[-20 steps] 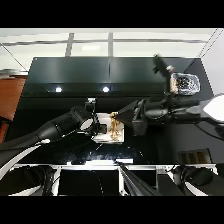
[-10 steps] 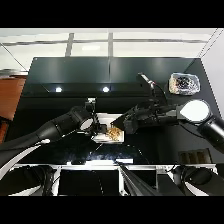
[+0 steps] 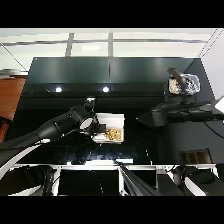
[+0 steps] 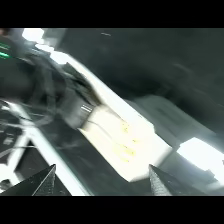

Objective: Fold the box and place the chain.

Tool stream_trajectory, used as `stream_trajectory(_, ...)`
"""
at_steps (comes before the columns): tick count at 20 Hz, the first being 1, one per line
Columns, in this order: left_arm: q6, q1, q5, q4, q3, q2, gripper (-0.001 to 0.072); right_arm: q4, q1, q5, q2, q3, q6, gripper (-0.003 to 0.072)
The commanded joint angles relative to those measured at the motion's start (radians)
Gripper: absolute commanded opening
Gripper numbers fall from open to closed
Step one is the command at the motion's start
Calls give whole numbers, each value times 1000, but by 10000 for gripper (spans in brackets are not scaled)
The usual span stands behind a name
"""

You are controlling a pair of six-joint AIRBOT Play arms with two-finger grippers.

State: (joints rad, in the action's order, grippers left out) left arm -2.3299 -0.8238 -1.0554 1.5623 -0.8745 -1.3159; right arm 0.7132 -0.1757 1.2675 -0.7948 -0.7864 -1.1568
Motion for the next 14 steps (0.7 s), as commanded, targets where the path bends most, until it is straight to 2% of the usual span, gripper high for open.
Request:
stream_trajectory(1,0,3,0,0,0,0,32,148,130,102,58,0,-42,695)
stream_trajectory(2,0,3,-1,-5,-1,2,74,164,130,98,61,0,-44,695)
stream_trajectory(3,0,3,-3,-8,-1,6,162,167,130,98,61,0,-44,695)
stream_trajectory(5,0,3,-3,-33,-7,18,518,185,130,99,61,0,-44,694)
stream_trajectory(6,0,3,-4,-35,-17,22,571,192,130,98,61,0,-44,695)
stream_trajectory(8,2,3,-13,-51,-46,32,580,198,130,96,61,0,-44,694)
stream_trajectory(11,96,4,-97,-54,-77,84,580,201,130,98,61,0,-43,694)
stream_trajectory(14,358,16,-212,-43,-75,200,580,204,130,98,61,0,-52,694)
